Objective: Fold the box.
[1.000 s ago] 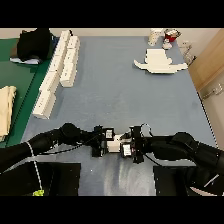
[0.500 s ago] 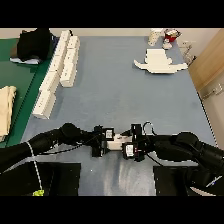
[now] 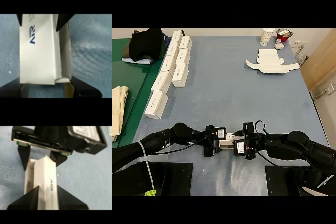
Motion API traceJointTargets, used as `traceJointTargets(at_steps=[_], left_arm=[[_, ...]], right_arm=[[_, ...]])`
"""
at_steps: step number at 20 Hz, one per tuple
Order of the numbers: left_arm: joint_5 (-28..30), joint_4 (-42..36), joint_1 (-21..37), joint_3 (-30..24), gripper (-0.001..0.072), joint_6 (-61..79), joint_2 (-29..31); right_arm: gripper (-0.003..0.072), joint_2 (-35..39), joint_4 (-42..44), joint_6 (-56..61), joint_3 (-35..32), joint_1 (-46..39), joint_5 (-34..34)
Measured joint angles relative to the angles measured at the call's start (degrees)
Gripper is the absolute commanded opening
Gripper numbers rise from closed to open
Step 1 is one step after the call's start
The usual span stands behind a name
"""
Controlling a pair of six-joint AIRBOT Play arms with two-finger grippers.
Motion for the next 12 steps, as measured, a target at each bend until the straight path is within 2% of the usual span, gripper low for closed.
traceJointTargets(at_steps=[12], left_arm=[[-0.4, 0.0, 0.0, 0.0, 0.0454, 0.2, 0.0]], right_arm=[[0.0307, -1.0, 3.4, 1.3, -0.4, 0.0, -2.9]])
